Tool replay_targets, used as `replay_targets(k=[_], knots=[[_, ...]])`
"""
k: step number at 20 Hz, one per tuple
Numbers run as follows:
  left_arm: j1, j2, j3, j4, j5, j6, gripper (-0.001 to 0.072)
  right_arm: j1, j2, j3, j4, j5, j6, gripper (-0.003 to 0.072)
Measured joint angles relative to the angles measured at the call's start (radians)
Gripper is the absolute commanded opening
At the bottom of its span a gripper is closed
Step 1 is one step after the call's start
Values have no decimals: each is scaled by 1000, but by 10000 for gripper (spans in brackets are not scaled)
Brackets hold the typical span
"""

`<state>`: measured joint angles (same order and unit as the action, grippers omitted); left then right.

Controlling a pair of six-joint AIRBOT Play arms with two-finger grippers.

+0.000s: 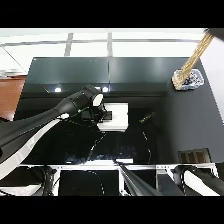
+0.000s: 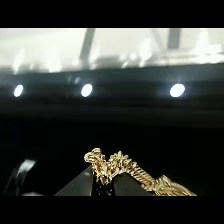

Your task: Fold the box and place the chain.

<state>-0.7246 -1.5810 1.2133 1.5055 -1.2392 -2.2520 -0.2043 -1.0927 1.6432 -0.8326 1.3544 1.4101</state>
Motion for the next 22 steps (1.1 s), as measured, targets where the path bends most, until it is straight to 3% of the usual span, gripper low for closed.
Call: replay_targets(k=[7,13,22], knots=[[0,0,0,0,0,0,26,214,134,-261,87,41,-18,12],[0,0,0,0,0,0,26,429,151,-391,158,-109,-10,11],[0,0,0,0,-1,0,26,599,111,-512,168,-267,19,13]])
